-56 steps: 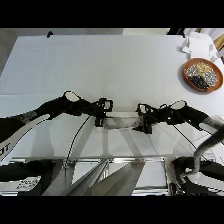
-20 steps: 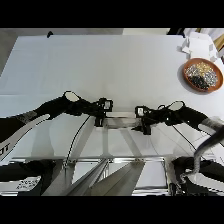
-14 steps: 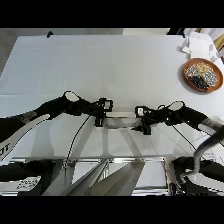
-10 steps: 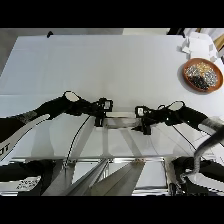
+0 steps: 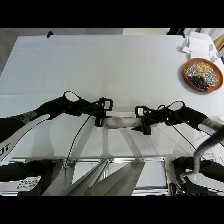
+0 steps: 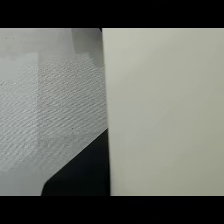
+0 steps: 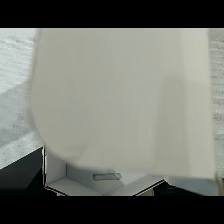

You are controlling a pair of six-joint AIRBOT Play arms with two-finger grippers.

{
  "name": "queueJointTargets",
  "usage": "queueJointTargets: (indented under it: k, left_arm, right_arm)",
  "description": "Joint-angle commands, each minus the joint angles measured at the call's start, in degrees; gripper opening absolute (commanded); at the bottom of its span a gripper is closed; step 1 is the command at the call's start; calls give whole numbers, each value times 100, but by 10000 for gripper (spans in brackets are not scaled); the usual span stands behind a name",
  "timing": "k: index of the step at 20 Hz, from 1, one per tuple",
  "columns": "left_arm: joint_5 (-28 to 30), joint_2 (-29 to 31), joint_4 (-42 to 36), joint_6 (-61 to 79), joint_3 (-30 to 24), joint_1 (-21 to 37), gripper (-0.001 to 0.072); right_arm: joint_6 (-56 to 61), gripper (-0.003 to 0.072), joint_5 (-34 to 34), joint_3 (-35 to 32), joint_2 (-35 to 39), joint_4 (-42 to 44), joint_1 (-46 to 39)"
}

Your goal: Fold the box and place the chain.

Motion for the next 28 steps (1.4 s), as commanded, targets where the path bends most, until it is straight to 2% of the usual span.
queueJointTargets:
  k: [1, 7, 8, 10, 11, 12, 15, 20, 23, 24, 26, 27, 28]
  left_arm:
    - [61, 0, -120, -7, 2, -2, 12]
    - [0, 0, -125, -4, 2, 0, 16]
    - [-2, 13, -118, -2, 2, -2, 95]
    - [-2, 103, -118, -7, 2, 11, 385]
    - [-2, 177, -111, -7, 2, 28, 456]
    - [0, 278, -103, -9, 2, 46, 492]
    - [2, 640, 125, -33, 2, 120, 502]
    - [-22, 1344, 1349, -1209, 2, 448, 502]
    - [-369, 1845, 2168, -2149, 2, 662, 480]
    - [-664, 2031, 2312, -2402, 2, 699, 379]
    - [-1410, 2455, 2389, -2564, 2, 675, 69]
    - [-1805, 2653, 2323, -2564, 2, 621, 9]
    - [-2138, 2791, 2277, -2612, 2, 542, 7]
  right_arm:
    - [0, 401, 2, 0, -4, 2, 4]
    - [0, 401, 2, 0, -4, 2, 4]
    - [0, 401, 2, 0, -4, 2, 4]
    - [0, 401, 2, 0, -4, 2, 4]
    - [0, 401, 2, 0, -4, 2, 4]
    - [0, 401, 2, 0, -4, 2, 4]
    - [0, 401, 2, 0, -4, 2, 4]
    - [0, 401, 2, 0, -4, 2, 4]
    - [0, 401, 2, 0, -4, 4, 4]
    - [0, 401, 2, 0, -4, 2, 4]
    - [0, 401, 2, 0, -4, 2, 4]
    - [0, 401, 2, 0, -4, 2, 4]
    - [0, 401, 2, 0, -4, 2, 4]
